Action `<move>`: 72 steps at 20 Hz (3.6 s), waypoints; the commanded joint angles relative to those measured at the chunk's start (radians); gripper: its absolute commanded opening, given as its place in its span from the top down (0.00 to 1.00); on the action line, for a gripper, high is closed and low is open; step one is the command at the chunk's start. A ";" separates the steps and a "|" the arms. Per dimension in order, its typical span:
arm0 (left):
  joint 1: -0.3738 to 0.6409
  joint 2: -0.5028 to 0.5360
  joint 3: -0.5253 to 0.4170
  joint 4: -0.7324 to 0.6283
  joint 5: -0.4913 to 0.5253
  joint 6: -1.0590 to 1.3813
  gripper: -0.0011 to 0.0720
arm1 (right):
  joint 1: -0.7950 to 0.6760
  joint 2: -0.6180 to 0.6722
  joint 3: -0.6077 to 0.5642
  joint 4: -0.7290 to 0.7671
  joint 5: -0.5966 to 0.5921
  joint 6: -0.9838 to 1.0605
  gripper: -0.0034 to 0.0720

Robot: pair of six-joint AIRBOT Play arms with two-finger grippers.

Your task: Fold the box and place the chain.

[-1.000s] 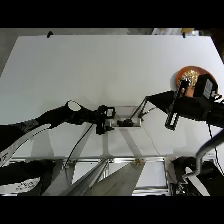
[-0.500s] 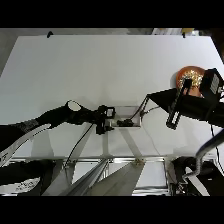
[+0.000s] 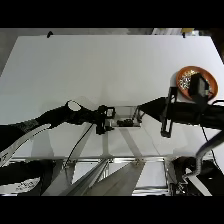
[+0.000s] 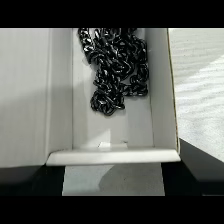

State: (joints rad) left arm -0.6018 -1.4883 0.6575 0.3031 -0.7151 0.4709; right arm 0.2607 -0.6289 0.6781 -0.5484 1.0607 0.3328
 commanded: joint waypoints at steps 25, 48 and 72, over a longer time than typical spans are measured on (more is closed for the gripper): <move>0.000 0.000 0.000 0.000 0.000 0.000 0.63 | -0.153 -0.301 -0.113 -0.414 -0.042 -0.369 0.53; 0.000 0.000 0.000 0.000 0.000 0.000 0.63 | -0.053 -0.555 -0.152 -0.278 -0.156 -0.606 0.91; 0.000 0.000 0.000 0.000 0.000 0.000 0.63 | -0.053 0.155 -0.077 0.001 -0.085 -0.210 0.93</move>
State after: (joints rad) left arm -0.6018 -1.4883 0.6575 0.3035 -0.7147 0.4709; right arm 0.2081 -0.4965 0.5697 -0.6750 0.9592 0.1116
